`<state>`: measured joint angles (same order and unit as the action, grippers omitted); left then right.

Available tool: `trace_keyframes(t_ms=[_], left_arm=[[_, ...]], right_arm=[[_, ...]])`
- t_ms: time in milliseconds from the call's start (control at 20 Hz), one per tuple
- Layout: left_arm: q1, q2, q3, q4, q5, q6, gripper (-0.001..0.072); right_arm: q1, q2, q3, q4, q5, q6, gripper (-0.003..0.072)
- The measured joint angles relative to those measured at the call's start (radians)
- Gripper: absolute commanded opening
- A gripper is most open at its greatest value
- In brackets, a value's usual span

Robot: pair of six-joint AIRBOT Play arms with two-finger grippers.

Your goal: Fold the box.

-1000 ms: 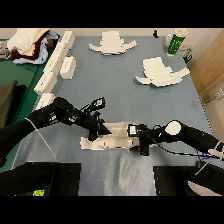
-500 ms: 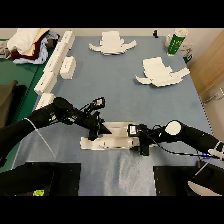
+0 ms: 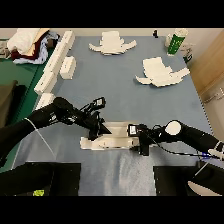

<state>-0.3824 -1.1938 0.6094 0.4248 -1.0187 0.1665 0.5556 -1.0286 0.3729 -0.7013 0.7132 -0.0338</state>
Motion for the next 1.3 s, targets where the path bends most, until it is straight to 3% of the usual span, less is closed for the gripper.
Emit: trace_keyframes(t_ms=[250,350,450,500,550,600,750,900,1100,1300], left_arm=[[0.002,0.011,0.002,-0.011,-0.002,-0.055,0.042],[0.003,0.039,0.01,0.049,-0.004,-0.155,0.0428],[0.005,0.091,0.028,0.19,-0.02,-0.325,0.0415],[0.005,0.125,0.041,0.282,-0.038,-0.438,0.0251],[0.005,0.161,0.05,0.365,-0.062,-0.562,0.0042],[0.003,0.192,0.057,0.419,-0.092,-0.676,0.0015],[-0.038,0.248,0.063,0.421,-0.16,-0.945,0.0015],[-0.126,0.225,0.071,0.285,-0.061,-1.09,0.0015],[-0.17,0.092,0.117,0.189,0.119,-1.225,0.0014],[-0.165,-0.055,0.137,0.172,0.182,-1.322,0.0014]], right_arm=[[0.0,0.0,0.0,0.0,0.0,0.0,0.0509],[0.0,0.0,0.0,-0.001,0.0,0.0,0.0509],[0.0,0.0,0.0,-0.001,0.0,0.0,0.0509],[0.0,0.0,0.0,-0.002,0.0,0.0,0.0509],[0.0,0.0,0.0,-0.002,0.0,0.0,0.0509],[0.0,0.0,0.0,-0.002,0.0,0.0,0.0509],[0.0,0.0,0.0,-0.002,0.0,0.0,0.0509],[0.0,0.0,0.0,-0.002,0.0,0.0,0.0509],[0.0,0.0,0.0,-0.002,0.0,0.0,0.0509],[0.0,0.0,0.0,-0.002,0.0,0.001,0.0509]])
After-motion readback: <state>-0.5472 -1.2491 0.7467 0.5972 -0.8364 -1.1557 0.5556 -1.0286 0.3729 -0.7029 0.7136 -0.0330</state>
